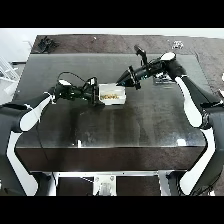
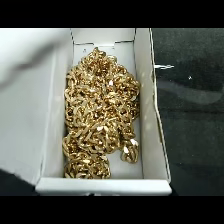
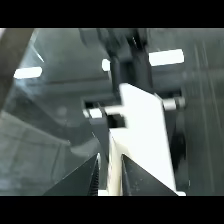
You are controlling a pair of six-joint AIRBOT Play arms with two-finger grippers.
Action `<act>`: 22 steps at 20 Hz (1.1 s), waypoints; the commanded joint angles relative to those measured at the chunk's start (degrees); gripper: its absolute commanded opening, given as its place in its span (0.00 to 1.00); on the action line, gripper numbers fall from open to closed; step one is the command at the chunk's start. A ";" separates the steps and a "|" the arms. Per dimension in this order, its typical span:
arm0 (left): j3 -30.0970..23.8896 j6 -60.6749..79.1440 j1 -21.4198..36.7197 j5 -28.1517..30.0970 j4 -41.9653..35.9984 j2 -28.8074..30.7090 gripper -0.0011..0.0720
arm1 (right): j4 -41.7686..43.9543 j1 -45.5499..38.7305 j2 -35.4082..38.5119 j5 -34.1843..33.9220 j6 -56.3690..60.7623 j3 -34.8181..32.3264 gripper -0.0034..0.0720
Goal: Fold the box and place the chain.
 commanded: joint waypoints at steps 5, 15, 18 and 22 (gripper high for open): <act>0.00 0.00 0.02 -0.02 0.04 0.00 0.50 | 2.99 -4.57 -0.46 -12.50 0.35 6.73 0.20; 0.00 0.00 0.02 -0.02 0.02 0.00 0.50 | -6.32 0.44 -6.64 -7.19 4.85 6.34 0.22; 0.00 0.00 0.02 -0.04 0.04 0.00 0.50 | -6.36 1.46 -6.12 -2.58 6.73 6.32 0.34; 0.00 0.00 0.02 -0.02 0.02 0.00 0.50 | -6.40 1.55 -5.64 -1.09 6.73 6.32 0.34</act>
